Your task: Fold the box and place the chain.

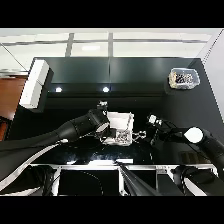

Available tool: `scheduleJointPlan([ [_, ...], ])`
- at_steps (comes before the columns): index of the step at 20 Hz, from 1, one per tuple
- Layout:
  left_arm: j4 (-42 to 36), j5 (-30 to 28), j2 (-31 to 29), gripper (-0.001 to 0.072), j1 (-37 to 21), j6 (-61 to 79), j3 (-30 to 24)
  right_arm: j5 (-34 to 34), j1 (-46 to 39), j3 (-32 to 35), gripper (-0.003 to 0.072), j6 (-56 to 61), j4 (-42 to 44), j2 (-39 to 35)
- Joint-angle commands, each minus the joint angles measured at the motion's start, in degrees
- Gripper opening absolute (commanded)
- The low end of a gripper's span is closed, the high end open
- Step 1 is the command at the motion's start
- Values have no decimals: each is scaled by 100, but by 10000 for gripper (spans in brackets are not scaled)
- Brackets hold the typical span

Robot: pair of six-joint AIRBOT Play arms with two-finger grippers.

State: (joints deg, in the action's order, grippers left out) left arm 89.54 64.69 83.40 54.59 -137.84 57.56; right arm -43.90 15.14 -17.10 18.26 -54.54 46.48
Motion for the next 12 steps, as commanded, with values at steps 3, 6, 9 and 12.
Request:
scheduleJointPlan([
  [3, 0, -9, 2, 33, -2, 0, -2, 179, 0, 46, 704, -1084, 498, 334],
  [6, 0, -9, 2, 34, -2, 0, -2, 181, 0, 46, 703, -1305, 476, 479],
  [9, 0, -9, 2, 34, -2, 0, -2, 367, 0, 46, 695, -1322, 481, 518],
  [12, 0, -11, 2, 34, -2, 0, -2, 352, 17, 46, 695, -1338, 479, 522],
])
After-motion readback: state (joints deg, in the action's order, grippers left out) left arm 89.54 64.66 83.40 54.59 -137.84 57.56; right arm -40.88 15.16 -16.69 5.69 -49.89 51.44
